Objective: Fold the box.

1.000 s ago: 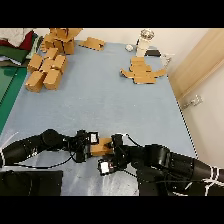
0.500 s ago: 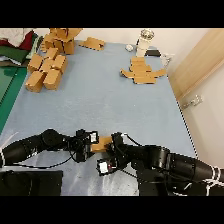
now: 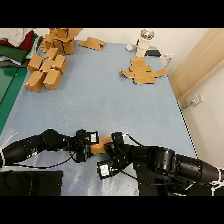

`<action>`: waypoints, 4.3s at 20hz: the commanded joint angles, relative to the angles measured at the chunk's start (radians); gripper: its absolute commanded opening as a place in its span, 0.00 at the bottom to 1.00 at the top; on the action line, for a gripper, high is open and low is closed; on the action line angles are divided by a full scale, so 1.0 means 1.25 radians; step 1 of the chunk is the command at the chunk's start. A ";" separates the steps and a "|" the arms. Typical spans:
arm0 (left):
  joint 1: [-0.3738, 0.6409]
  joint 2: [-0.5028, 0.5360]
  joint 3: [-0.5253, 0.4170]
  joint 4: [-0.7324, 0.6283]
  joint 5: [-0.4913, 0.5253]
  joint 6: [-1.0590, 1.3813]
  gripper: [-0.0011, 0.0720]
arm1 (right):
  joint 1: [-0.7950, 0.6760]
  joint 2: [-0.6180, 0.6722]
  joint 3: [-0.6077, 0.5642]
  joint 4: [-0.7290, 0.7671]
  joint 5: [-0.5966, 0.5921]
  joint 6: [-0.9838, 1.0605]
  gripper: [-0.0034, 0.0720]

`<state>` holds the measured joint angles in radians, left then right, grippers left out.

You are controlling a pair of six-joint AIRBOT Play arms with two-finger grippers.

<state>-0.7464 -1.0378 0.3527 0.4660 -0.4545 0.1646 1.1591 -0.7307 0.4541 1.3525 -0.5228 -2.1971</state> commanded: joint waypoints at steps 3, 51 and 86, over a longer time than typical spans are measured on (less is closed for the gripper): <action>0.000 0.001 0.000 -0.001 0.000 -0.001 0.54 | 0.001 -0.002 0.006 -0.039 -0.001 0.023 0.26; 0.000 0.001 0.000 -0.001 0.000 -0.001 0.54 | -0.038 0.025 -0.286 0.566 0.560 1.238 0.05; 0.000 0.001 0.000 -0.001 -0.001 -0.001 0.54 | -0.454 0.000 0.212 -0.062 -0.634 1.185 0.05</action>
<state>-0.7464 -1.0378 0.3527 0.4644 -0.4549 0.1631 0.7025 -0.6426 0.6300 1.2743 -1.1446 -0.6476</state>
